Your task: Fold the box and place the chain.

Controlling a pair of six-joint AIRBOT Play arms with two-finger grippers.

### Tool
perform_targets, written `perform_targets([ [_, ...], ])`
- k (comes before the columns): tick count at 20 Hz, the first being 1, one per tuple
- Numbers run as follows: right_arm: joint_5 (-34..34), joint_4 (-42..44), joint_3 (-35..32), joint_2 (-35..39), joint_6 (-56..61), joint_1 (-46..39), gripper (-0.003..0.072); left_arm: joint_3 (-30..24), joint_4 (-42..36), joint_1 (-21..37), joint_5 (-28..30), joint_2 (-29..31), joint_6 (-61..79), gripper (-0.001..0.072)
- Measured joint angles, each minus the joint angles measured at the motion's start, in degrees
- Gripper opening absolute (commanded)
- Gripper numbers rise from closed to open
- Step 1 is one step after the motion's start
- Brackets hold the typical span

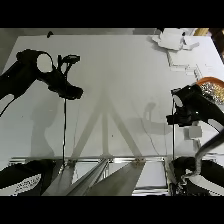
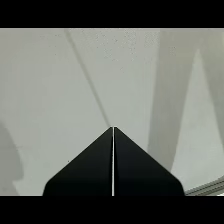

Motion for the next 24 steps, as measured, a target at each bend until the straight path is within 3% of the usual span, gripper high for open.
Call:
perform_targets([
  [11, -1.7, -0.3, 0.0, 0.0, -0.1, 0.0, 0.0019, 0.0, 0.0, 0.0, 0.0, 0.0, 0.0, 0.0009],
  [15, -5.4, -6.0, 0.0, 0.0, -1.4, -0.5, 0.0014, 0.0, 0.0, 0.0, 0.0, 0.0, 0.0, 0.0009],
  [18, -6.2, -14.9, 0.0, 0.0, -6.2, -5.9, 0.0015, 0.0, 0.0, 0.0, 0.0, 0.0, 0.0, 0.0009],
  [21, -7.4, -19.5, 0.0, 0.0, -13.6, -17.3, 0.0029, 0.0, 0.0, 0.0, 0.0, 0.0, 0.0, 0.0009],
  [22, -7.8, -20.3, 0.0, 0.0, -15.9, -22.1, 0.0125, 0.0, 0.0, 0.0, 0.0, 0.0, 0.0, 0.0009],
  [23, -8.6, -21.1, 0.0, 0.0, -18.3, -26.9, 0.0317, 0.0, 0.0, 0.0, 0.0, 0.0, 0.0, 0.0009],
  [24, -9.4, -21.5, 0.0, 0.0, -20.1, -31.3, 0.0426, 0.0, 0.0, 0.0, 0.0, 0.0, 0.0, 0.0009],
])
